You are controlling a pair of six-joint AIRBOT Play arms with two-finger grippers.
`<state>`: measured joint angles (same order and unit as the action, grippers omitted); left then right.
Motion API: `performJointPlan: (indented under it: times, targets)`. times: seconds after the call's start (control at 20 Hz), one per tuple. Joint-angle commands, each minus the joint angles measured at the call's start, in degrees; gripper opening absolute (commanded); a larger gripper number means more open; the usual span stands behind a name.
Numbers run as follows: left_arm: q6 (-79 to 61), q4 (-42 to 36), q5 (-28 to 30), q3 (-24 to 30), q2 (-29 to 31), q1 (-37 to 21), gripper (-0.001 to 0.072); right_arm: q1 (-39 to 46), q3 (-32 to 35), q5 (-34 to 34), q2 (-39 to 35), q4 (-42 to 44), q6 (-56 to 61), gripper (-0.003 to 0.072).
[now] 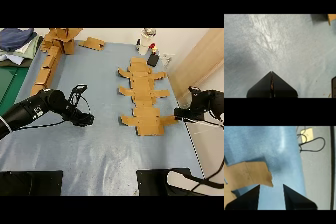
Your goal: Fold the box.
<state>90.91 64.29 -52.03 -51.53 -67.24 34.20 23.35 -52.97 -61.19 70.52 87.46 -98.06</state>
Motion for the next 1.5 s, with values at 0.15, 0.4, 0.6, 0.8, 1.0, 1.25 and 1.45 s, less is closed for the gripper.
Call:
performJointPlan:
  times: [0.15,0.4,0.6,0.8,1.0,1.25,1.45]
  targets:
    - [0.0,0.0,2.3,-0.1,0.0,0.0,0.0012,1.9,-1.8,0.5,8.3,15.4,-19.4,0.0422]
    - [0.0,0.0,2.2,-0.1,0.0,0.0,0.0011,-0.6,-1.8,-4.0,8.2,24.7,-27.1,0.0208]
    - [0.0,0.0,2.6,-0.1,0.0,0.0,0.0012,-2.7,-1.8,-3.8,8.2,24.9,-27.1,0.0012]
    - [0.0,0.0,2.7,-0.1,0.0,0.0,0.0011,-5.4,-1.7,-7.1,8.2,32.8,-26.9,0.0002]
    - [-2.8,-4.5,2.5,-0.1,0.0,0.0,0.0426,-14.8,1.6,-10.1,7.1,42.5,-24.2,0.0001]
    - [-5.8,-10.9,1.8,-0.2,0.0,0.0,0.0438,-27.9,6.4,-7.9,4.3,42.3,-19.8,0.0001]
    - [-5.9,-11.0,-0.2,-0.2,0.0,0.0,0.045,-36.9,9.3,-3.6,1.7,42.3,-15.8,0.0001]
